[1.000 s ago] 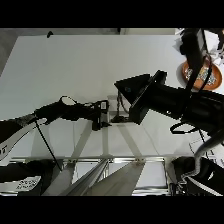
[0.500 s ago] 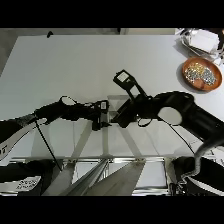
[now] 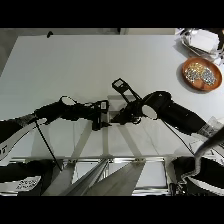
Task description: Fold the box and place the chain.
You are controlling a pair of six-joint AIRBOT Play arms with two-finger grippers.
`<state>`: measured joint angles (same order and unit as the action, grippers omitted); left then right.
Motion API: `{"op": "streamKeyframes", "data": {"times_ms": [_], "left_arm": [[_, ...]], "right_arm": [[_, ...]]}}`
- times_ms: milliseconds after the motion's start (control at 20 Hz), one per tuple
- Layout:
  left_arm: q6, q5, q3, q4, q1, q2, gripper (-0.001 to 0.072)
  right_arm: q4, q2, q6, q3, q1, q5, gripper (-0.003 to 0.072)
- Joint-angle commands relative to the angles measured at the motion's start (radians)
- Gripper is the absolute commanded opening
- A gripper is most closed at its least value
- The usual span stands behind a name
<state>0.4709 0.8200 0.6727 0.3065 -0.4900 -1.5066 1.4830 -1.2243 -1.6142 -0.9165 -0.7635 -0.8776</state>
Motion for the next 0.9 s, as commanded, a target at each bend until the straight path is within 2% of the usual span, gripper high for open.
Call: {"op": "streamKeyframes", "data": {"times_ms": [0, 150, 250, 350, 400, 650, 850], "left_arm": [[0.000, 0.000, 0.001, 0.000, 0.000, 0.001, 0.0208], [0.000, 0.000, 0.001, 0.000, 0.000, 0.001, 0.0208], [0.000, 0.000, 0.001, 0.000, 0.000, 0.001, 0.0208], [0.000, 0.000, 0.001, 0.000, 0.000, 0.001, 0.0208], [0.000, 0.000, 0.001, 0.000, 0.000, 0.001, 0.0208], [0.000, 0.000, 0.001, 0.000, 0.000, 0.001, 0.0208], [0.000, 0.000, 0.001, 0.000, 0.000, 0.001, 0.0208]], "right_arm": [[0.082, 0.018, -0.012, -0.044, 0.066, -0.125, 0.0230], [0.121, 0.072, 0.010, -0.069, 0.245, -0.304, 0.0230], [0.118, 0.070, 0.066, -0.066, 0.374, -0.365, 0.0245], [0.114, 0.037, 0.079, -0.061, 0.475, -0.354, 0.0519], [0.112, 0.006, 0.079, -0.061, 0.510, -0.336, 0.0546], [0.099, -0.159, 0.105, -0.062, 0.518, -0.168, 0.0533], [0.070, -0.212, 0.157, -0.062, 0.474, -0.072, 0.0507]]}}
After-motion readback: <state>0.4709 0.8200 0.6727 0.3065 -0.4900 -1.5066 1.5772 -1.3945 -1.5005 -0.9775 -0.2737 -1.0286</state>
